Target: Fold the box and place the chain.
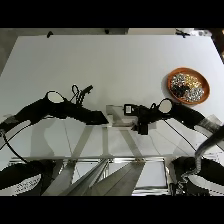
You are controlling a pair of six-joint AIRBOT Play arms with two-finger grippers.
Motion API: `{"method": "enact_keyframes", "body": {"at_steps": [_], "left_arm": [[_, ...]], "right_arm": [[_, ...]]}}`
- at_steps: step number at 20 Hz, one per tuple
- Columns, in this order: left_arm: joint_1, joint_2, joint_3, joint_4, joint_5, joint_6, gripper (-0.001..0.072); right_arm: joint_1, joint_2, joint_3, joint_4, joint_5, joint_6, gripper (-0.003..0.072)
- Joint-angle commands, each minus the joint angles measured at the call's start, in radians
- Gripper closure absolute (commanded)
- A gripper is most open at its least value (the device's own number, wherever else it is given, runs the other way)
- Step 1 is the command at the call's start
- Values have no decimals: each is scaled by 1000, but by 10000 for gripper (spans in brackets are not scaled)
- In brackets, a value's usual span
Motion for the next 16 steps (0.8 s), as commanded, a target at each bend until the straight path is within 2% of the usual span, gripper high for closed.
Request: {"method": "enact_keyframes", "body": {"at_steps": [1, 5, 11, 16], "left_arm": [[-21, 0, 2, -31, 43, 3, 253], [-42, 0, 13, -5, 85, -19, 253], [-95, 0, 60, 143, 126, -159, 252], [-145, 0, 96, 158, 156, -200, 249]], "right_arm": [[0, 1, 0, 0, 0, 0, 277], [0, 1, 0, 0, 0, 0, 277], [0, 1, 0, 0, 0, 0, 277], [0, 1, 0, 0, 0, 0, 277]]}}
